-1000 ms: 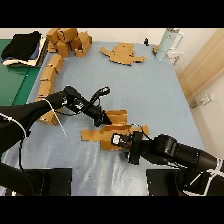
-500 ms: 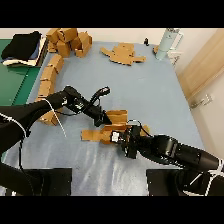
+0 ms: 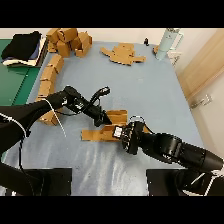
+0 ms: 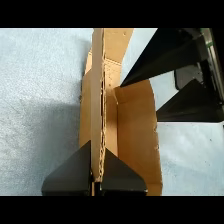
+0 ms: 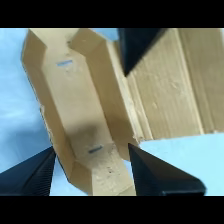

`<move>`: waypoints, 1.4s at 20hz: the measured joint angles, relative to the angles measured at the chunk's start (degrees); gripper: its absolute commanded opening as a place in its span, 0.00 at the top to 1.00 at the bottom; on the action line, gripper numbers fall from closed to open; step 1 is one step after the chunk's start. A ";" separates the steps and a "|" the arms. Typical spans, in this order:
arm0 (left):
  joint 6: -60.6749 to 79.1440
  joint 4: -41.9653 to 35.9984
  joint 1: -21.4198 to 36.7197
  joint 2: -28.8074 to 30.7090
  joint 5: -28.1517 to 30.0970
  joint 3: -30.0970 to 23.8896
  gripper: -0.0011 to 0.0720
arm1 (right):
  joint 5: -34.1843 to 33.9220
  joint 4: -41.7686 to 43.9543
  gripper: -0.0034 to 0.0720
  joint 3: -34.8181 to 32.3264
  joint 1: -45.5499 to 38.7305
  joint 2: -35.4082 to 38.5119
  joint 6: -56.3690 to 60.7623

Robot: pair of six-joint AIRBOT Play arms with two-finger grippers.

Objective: Fold the box.

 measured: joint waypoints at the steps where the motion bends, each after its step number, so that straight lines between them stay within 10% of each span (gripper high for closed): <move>1: 0.00 0.00 0.00 0.00 -0.02 0.00 0.97 | 0.00 -0.17 0.02 0.00 -0.33 0.02 0.02; 8: 0.00 0.00 0.00 0.02 0.00 0.00 0.97 | -0.04 3.26 0.00 0.00 -5.09 0.44 -4.37; 18: 0.00 0.00 0.00 0.00 0.00 0.00 0.97 | -3.34 40.48 0.00 1.92 -23.17 -1.86 -52.43; 28: 0.00 0.00 0.00 0.00 -0.04 0.00 0.97 | -15.37 54.86 0.00 9.68 -31.06 -16.00 -72.11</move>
